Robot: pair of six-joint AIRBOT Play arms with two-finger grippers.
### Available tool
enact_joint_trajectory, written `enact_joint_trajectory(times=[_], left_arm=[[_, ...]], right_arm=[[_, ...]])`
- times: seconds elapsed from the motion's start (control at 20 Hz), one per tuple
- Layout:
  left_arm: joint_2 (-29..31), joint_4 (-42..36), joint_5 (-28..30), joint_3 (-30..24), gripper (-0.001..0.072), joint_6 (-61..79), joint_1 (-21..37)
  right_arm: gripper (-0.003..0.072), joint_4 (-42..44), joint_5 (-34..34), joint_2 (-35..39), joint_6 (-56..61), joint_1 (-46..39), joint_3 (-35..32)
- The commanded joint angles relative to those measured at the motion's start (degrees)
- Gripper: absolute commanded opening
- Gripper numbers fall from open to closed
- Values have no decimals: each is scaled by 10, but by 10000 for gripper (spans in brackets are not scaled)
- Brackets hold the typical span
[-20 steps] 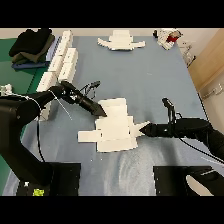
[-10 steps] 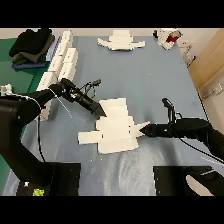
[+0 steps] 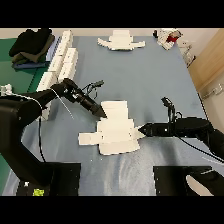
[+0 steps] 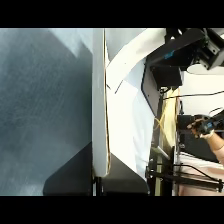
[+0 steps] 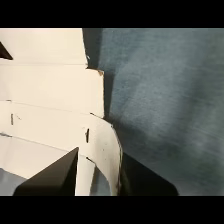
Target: Fold the box.
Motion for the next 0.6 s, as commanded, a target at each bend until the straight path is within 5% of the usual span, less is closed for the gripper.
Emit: enact_joint_trajectory(times=[0.0,0.3,0.55], left_arm=[[20,-5,7,4,11,54,-3],[127,0,74,-5,8,148,-23],[224,0,181,-96,7,242,-50]], right_arm=[[355,-94,2,0,6,-2,32],[355,-386,6,0,221,-2,101],[359,-417,39,0,313,-2,123]])
